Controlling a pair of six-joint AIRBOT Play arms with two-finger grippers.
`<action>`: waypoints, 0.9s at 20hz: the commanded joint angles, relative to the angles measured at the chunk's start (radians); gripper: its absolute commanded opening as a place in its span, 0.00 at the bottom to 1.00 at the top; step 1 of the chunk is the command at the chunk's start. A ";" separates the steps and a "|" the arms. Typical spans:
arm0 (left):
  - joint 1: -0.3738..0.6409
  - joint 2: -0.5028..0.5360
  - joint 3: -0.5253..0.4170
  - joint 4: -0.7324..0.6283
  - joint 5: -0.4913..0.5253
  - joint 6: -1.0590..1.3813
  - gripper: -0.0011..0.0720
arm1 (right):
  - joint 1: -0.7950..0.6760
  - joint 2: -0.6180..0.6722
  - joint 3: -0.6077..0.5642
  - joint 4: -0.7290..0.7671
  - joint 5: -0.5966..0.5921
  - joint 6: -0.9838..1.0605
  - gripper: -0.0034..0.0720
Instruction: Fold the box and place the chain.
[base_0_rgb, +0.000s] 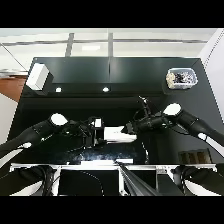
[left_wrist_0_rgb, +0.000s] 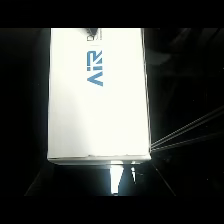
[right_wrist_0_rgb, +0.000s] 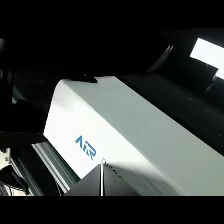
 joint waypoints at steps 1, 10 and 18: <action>0.001 0.000 0.000 0.000 0.000 0.000 0.56 | 0.000 -0.019 -0.001 -0.082 -0.041 0.034 0.08; 0.001 0.000 0.000 0.000 -0.003 0.000 0.56 | -0.006 0.005 0.025 -0.064 0.015 -0.015 0.08; 0.014 0.130 0.001 0.131 0.016 -0.194 0.98 | -0.298 0.273 0.128 -0.073 0.146 -0.004 0.08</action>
